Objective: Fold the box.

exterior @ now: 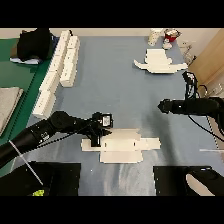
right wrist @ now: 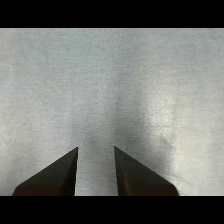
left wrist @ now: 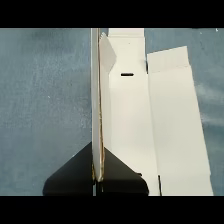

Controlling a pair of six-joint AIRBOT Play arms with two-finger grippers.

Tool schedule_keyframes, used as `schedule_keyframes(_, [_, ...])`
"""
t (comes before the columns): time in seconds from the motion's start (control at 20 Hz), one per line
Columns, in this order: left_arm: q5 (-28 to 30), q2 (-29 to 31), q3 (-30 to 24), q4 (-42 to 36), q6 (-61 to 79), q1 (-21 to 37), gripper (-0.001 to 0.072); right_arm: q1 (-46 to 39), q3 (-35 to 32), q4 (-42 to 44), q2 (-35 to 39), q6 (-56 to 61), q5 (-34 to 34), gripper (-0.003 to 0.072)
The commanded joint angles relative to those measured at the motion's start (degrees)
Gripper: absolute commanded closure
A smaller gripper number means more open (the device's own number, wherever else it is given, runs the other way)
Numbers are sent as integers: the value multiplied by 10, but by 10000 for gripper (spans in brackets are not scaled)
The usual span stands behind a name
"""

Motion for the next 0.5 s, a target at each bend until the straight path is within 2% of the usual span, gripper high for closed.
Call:
schedule_keyframes(0.0, [-11,-22,1,-1,2,0,696,1,0,3,0,0,0,340])
schedule_keyframes(0.45, [-36,-27,-3,0,-25,0,695,1,0,5,0,0,0,340])
